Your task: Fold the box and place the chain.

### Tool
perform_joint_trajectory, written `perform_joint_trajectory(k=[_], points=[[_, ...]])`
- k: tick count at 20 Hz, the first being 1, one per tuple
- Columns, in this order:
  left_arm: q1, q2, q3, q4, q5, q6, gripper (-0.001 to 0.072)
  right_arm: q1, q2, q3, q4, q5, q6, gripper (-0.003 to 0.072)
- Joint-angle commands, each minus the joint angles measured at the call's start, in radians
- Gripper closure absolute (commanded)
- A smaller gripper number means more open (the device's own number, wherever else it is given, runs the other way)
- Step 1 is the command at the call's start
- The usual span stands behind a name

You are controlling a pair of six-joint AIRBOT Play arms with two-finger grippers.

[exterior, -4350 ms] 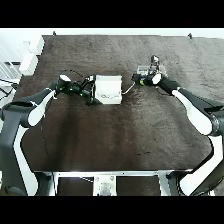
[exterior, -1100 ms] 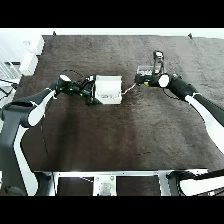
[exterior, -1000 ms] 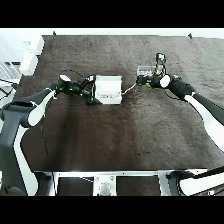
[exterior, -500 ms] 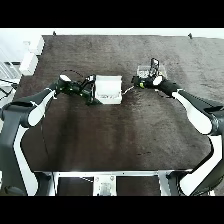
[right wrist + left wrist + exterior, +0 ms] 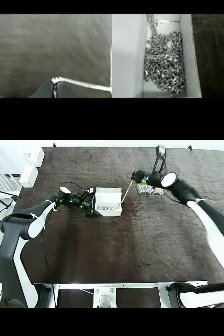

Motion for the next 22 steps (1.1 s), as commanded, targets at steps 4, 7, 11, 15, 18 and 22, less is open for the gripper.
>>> perform_joint_trajectory(k=[4,7,11,15,18,22], points=[[0.001,0.0,0.0,0.0,0.002,0.0,0.0314,0.103,0.327,-0.008,-0.159,0.064,-0.009,0.068],[0.001,0.0,0.0,0.0,0.002,0.0,0.0314,0.138,0.372,-0.008,-0.158,0.066,-0.009,0.068],[0.001,0.0,0.0,0.0,0.002,0.0,0.0314,0.198,0.377,-0.008,-0.158,0.066,-0.004,0.068],[0.001,0.001,0.0,0.0,0.002,0.0,0.0314,0.257,0.373,-0.008,-0.158,0.045,-0.001,0.068],[0.001,0.0,0.0,0.001,0.002,0.0,0.0314,0.285,0.349,-0.009,-0.158,0.044,0.022,0.068],[0.001,0.0,0.0,0.0,0.0,0.0,0.0314,0.304,0.279,-0.014,-0.157,0.043,0.048,0.0679]])
